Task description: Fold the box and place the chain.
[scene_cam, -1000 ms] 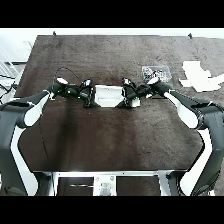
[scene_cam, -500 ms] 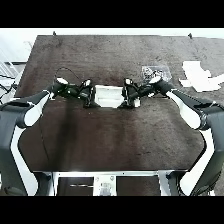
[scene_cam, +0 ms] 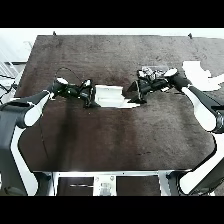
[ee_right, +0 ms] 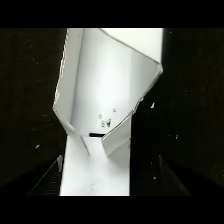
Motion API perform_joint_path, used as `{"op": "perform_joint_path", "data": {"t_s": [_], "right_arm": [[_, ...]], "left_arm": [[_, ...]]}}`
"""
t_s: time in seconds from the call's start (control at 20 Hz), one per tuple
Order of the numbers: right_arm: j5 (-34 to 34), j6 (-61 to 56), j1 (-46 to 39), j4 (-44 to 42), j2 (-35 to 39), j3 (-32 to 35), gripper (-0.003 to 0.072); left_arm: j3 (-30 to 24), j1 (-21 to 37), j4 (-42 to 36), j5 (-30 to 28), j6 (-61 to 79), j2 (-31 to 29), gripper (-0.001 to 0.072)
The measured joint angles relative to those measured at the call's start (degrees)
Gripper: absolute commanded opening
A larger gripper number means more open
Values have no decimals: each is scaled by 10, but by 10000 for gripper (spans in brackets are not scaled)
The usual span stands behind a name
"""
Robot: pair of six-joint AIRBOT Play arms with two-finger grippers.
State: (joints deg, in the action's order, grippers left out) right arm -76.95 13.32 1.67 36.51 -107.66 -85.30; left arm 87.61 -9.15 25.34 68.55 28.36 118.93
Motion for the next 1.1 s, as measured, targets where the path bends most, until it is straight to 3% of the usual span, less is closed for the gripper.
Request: {"op": "perform_joint_path", "data": {"t_s": [0.05, 0.1, 0.25, 0.35, 0.55, 0.9, 1.1], "right_arm": [[-24, -11, -4, -15, 4, 0, 63], [-48, -19, -6, -32, 7, 0, 12], [-104, -26, -5, -92, 12, 0, 5], [-105, -40, 4, -127, 13, 0, 5], [-24, -105, 23, -145, 14, 0, 4], [142, -202, 46, -100, -1, 0, 4], [195, -244, 52, -77, -18, 0, 4]], "left_arm": [[0, 0, 0, -1, 0, 0, 528], [0, 0, 0, -2, 0, 0, 528], [0, 0, 0, -3, 0, 0, 528], [0, 0, 0, -4, 0, 0, 528], [0, 0, 0, -5, 0, 0, 528], [0, 0, -1, -6, 0, 0, 528], [0, 0, -1, -6, 0, 0, 528]]}}
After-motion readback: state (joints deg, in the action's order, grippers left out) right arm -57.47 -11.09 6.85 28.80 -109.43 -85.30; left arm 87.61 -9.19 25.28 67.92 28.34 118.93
